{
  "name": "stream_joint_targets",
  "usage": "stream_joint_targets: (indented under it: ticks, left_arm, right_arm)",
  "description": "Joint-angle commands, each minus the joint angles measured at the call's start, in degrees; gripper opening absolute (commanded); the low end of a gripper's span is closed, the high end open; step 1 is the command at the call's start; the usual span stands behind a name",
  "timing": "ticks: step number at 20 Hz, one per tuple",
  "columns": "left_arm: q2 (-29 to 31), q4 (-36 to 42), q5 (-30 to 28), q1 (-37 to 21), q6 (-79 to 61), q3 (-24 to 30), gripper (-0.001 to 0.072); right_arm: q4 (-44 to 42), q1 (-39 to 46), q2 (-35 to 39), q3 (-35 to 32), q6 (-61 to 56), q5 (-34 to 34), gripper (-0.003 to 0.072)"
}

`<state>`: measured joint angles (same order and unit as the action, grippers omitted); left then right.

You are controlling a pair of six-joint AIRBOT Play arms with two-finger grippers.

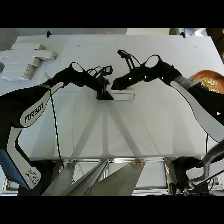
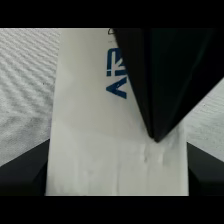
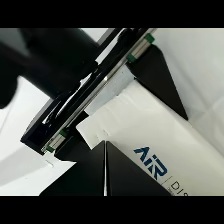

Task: Fold the box and place the chain.

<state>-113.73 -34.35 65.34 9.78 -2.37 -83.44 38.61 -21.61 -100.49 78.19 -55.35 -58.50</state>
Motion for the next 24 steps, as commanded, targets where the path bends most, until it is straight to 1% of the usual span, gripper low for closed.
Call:
stream_joint_targets:
  ticks: [1,4,7,12,14,18,19,22,24]
  left_arm:
    - [0.0,0.02,0.0,-0.04,0.09,-0.02,0.0533]
    - [0.0,0.02,0.0,-0.04,0.09,-0.02,0.0533]
    - [0.0,0.02,0.0,-0.07,0.09,-0.02,0.0533]
    - [0.0,0.02,0.0,-0.04,0.09,-0.02,0.0533]
    - [0.0,0.02,0.0,-0.04,0.09,-0.02,0.0533]
    - [0.0,0.02,0.02,-0.04,0.09,-0.02,0.0533]
    - [0.0,0.02,0.02,-0.04,0.09,-0.02,0.0533]
    - [0.0,0.04,0.0,-0.04,0.11,-0.02,0.0533]
    - [0.0,0.02,0.0,-0.04,0.09,-0.02,0.0533]
  right_arm:
    - [0.63,-0.31,-0.83,-3.74,-0.31,-0.2,0.0009]
    - [0.61,-0.31,-0.83,-5.73,-0.31,1.07,0.0009]
    - [0.28,-0.28,-0.28,-5.88,0.17,1.51,0.0009]
    - [-0.22,0.31,5.07,-5.88,0.39,8.04,0.0009]
    - [-0.09,1.27,7.63,-5.88,0.42,9.68,0.0009]
    - [1.36,3.58,12.81,-5.88,2.05,8.94,0.0009]
    - [1.92,4.39,13.64,-5.88,2.08,7.67,0.0009]
    - [1.88,6.82,14.1,-6.4,6.58,-0.83,0.0009]
    - [1.6,8.28,14.1,-9.22,6.86,-0.81,0.0009]
